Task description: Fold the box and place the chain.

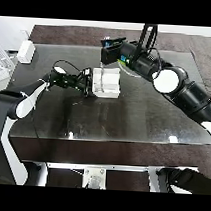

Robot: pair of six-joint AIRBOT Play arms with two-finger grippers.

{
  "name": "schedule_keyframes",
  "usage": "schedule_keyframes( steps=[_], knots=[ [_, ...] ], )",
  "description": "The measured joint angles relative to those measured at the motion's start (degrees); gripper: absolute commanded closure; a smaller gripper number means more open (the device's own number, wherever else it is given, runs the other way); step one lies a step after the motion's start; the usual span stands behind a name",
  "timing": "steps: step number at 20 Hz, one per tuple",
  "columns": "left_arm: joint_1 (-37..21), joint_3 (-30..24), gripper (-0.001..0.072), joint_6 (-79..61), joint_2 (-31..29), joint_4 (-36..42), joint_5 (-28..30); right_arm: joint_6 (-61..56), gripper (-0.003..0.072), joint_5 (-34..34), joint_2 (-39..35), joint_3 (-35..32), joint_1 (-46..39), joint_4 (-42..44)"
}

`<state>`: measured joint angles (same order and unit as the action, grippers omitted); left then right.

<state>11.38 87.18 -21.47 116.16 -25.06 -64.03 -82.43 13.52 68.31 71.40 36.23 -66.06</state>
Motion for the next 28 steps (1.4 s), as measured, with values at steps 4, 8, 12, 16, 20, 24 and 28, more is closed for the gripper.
schedule_keyframes(
  steps=[4,8,12,16,20,24,28],
  knots=[
    [0.0,0.0,0.0301,0.02,0.0,0.0,0.0,-1.55,0.0678,-0.26,0.11,-4.2,0.72,0.0],
    [0.0,0.0,0.0301,0.02,0.0,0.0,-0.02,-2.54,0.0678,-2.4,2.25,-8.13,0.85,0.0],
    [0.0,0.0,0.0301,0.02,0.0,0.0,0.0,-3.87,0.0678,-3.28,6.43,-10.23,0.9,0.0],
    [0.0,0.0,0.0301,0.02,0.0,0.02,0.0,-4.61,0.0678,-3.54,13.09,-11.43,0.13,0.0],
    [0.0,0.0,0.0302,0.02,0.0,0.02,0.0,-7.21,0.0678,-3.74,15.91,-11.56,-1.4,0.0],
    [0.0,0.0,0.0301,0.02,0.0,0.04,0.0,-8.0,0.0678,-3.74,12.31,-9.66,-1.95,-0.15],
    [0.0,0.0,0.0301,0.02,0.0,0.04,-0.02,-4.66,0.0678,-3.76,7.52,-5.6,-2.51,-0.61]
  ],
)
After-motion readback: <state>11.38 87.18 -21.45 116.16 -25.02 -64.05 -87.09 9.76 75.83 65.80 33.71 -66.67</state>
